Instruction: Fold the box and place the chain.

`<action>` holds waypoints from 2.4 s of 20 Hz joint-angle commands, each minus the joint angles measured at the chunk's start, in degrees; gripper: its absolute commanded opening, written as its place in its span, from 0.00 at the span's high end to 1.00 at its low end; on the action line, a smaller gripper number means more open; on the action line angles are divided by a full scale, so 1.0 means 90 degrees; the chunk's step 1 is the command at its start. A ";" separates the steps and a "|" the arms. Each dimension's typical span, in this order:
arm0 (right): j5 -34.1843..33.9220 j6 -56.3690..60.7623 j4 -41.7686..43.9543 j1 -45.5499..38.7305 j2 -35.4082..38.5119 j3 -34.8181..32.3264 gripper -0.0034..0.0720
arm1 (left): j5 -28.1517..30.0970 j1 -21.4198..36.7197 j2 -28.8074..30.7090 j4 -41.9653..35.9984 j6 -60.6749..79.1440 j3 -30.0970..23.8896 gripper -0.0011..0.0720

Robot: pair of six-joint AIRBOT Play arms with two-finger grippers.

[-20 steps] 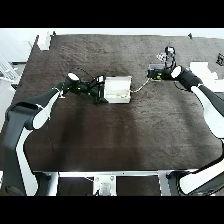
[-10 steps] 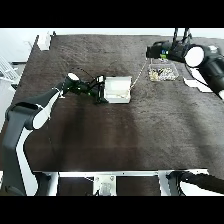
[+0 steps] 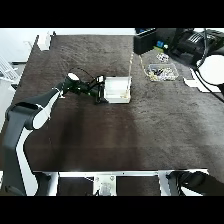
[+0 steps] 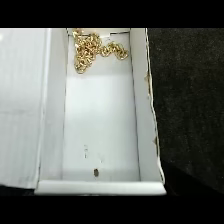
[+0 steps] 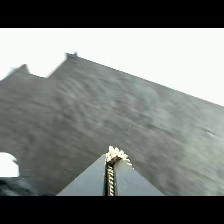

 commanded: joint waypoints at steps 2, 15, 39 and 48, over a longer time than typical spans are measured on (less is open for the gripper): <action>-0.0180 0.0087 -0.0090 0.0495 -0.0155 -0.0005 0.95 | 0.0005 0.0002 0.0000 0.0002 0.0002 0.0002 0.33; -0.0515 0.1134 -0.0080 -0.0087 -0.1059 -0.1457 0.95 | 0.0005 0.0002 0.0000 0.0002 0.0002 0.0002 0.33; -0.1236 0.1804 0.0007 -0.3111 -0.2416 -0.2021 0.25 | 0.0007 0.0002 0.0000 0.0002 0.0005 0.0002 0.33; -0.1559 -0.0869 0.2329 -0.3543 -0.4000 -0.1226 0.25 | 0.0007 0.0002 0.0000 0.0002 0.0002 0.0002 0.33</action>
